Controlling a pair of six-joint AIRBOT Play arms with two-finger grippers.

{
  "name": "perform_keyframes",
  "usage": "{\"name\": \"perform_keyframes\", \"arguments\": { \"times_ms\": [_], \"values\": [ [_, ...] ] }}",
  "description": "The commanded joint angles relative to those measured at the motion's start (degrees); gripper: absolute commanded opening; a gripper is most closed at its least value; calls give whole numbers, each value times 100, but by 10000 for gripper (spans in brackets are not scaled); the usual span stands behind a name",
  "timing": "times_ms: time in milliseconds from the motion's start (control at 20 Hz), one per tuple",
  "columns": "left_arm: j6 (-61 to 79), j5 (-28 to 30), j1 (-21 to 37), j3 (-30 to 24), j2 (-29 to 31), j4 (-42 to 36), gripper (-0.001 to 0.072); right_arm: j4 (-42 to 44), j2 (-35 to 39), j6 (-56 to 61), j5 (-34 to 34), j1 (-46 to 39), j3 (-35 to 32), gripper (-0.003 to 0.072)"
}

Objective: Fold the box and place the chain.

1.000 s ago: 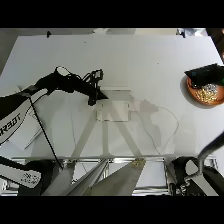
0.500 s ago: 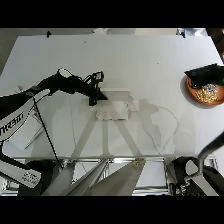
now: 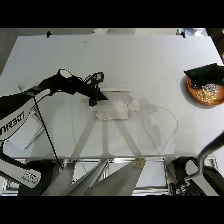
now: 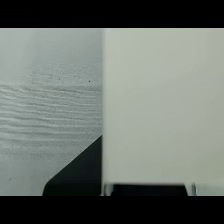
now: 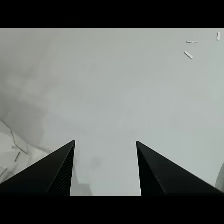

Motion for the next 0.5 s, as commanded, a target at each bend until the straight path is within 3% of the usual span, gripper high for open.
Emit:
{"name": "perform_keyframes", "arguments": {
  "times_ms": [0,450],
  "values": [
    [0,-7,-2,-2,-35,2,8,42,-4,2,153,-2,2,391],
    [2,-9,-2,-2,-70,2,9,664,-4,-238,968,109,2,393]
  ]
}}
